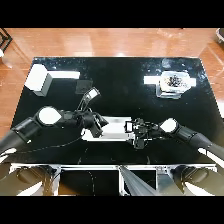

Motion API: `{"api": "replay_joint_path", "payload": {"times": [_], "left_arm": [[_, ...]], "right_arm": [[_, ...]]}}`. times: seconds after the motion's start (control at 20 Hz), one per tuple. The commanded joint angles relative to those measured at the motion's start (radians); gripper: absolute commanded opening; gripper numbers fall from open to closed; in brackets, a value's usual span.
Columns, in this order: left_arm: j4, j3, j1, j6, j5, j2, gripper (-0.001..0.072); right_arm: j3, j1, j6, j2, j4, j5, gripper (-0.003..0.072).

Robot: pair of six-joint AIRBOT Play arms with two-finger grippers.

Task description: Fold the box and place the chain.

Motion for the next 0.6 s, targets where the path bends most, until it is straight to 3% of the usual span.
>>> {"api": "replay_joint_path", "payload": {"times": [0.0, 0.15, 0.35, 0.55], "left_arm": [[-0.008, 0.0, -0.021, -0.002, 0.168, -0.077, 0.0015], [-0.025, 0.0, -0.021, -0.002, 0.172, -0.137, 0.0015], [-0.03, 0.0, -0.022, -0.003, 0.09, -0.214, 0.0015], [-0.011, 0.012, -0.015, -0.002, 0.077, -0.216, 0.0015]], "right_arm": [[0.0, 0.001, 0.0, -0.001, 0.0, 0.0, 0.0357], [0.0, 0.001, 0.0, -0.001, 0.0, 0.0, 0.0357], [0.0, 0.001, 0.0, -0.001, 0.0, 0.0, 0.0357], [0.0, 0.001, 0.0, -0.001, 0.0, 0.0, 0.0357]]}}
